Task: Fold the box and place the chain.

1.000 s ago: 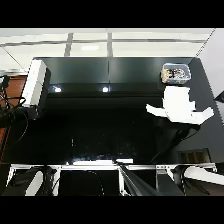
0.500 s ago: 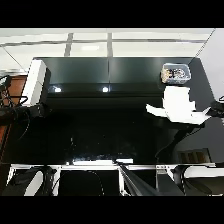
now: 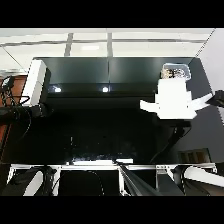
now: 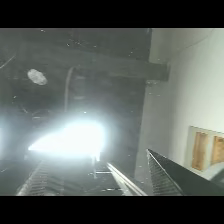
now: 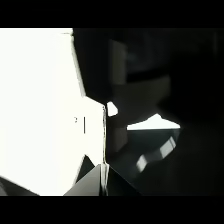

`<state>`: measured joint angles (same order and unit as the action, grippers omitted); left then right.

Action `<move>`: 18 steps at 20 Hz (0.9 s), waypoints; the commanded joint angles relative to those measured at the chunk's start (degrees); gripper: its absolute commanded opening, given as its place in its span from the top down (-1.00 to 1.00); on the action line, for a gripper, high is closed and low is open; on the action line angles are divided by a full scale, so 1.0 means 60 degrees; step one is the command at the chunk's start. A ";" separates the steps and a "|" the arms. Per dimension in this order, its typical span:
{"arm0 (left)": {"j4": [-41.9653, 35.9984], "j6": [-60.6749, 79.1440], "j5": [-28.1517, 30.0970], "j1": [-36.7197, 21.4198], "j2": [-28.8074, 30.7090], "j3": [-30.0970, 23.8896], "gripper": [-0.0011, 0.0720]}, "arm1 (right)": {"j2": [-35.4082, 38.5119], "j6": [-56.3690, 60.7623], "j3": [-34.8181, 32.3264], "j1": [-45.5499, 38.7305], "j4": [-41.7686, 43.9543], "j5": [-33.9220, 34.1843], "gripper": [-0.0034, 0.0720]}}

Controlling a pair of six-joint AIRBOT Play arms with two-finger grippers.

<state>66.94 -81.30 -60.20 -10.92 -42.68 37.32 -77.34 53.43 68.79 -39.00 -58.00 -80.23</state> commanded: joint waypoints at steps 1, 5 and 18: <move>-0.0707 0.0215 0.0033 0.0160 -0.0029 0.0000 -1.00 | 0.1847 -0.0011 -0.1523 0.0623 0.1730 0.0834 0.87; -0.2546 0.1002 0.0783 0.1169 -0.0506 0.0004 -1.00 | 0.4080 -0.0011 -0.4783 0.2987 0.3883 0.3271 0.87; -0.5555 0.4054 -0.1049 0.3187 -0.7974 0.4135 -1.00 | 0.4666 -0.0189 -0.8324 0.9264 0.5049 0.8408 0.86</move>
<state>36.27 -61.78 -56.40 7.66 -80.47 54.76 -49.52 52.38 19.97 13.45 -28.12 -31.73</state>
